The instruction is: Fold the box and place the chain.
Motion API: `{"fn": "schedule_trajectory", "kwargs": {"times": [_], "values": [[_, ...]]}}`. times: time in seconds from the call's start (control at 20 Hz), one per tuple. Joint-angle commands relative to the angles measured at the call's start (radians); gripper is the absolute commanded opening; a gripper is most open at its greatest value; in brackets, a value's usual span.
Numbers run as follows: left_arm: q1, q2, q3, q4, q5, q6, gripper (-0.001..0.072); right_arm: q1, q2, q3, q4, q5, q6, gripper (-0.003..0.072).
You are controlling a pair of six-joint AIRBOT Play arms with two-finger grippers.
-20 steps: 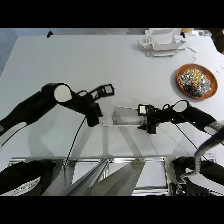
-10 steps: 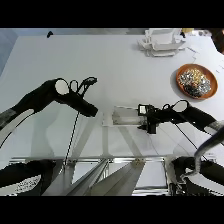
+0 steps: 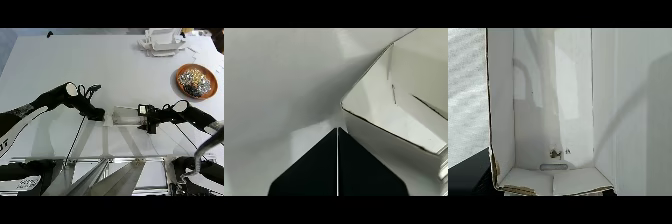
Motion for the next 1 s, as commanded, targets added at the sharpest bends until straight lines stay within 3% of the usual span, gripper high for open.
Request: {"fn": "schedule_trajectory", "kwargs": {"times": [0.0, 0.2, 0.3, 0.6, 0.7, 0.95], "values": [[-0.005, -0.002, 0.000, -0.075, 0.003, 0.001, 0.0003, 0.000, 0.000, 0.000, 0.000, 0.000, 0.000, 0.0380], [-0.048, 0.041, 0.000, -0.112, 0.033, 0.042, 0.0013, 0.000, 0.000, 0.000, 0.000, 0.000, 0.000, 0.0380], [-0.066, 0.071, 0.000, -0.115, 0.045, 0.041, 0.0096, 0.000, 0.000, 0.000, 0.000, 0.000, 0.000, 0.0380], [-0.085, 0.106, 0.000, -0.119, 0.053, 0.035, 0.0116, 0.000, 0.000, 0.000, 0.000, 0.000, 0.000, 0.0380], [-0.100, 0.106, 0.000, -0.119, 0.066, 0.026, 0.0160, 0.000, 0.000, 0.000, 0.000, 0.000, 0.000, 0.0380], [-0.113, 0.106, 0.000, -0.119, 0.088, 0.013, 0.0160, 0.000, 0.000, 0.000, 0.000, 0.000, 0.000, 0.0380]]}}
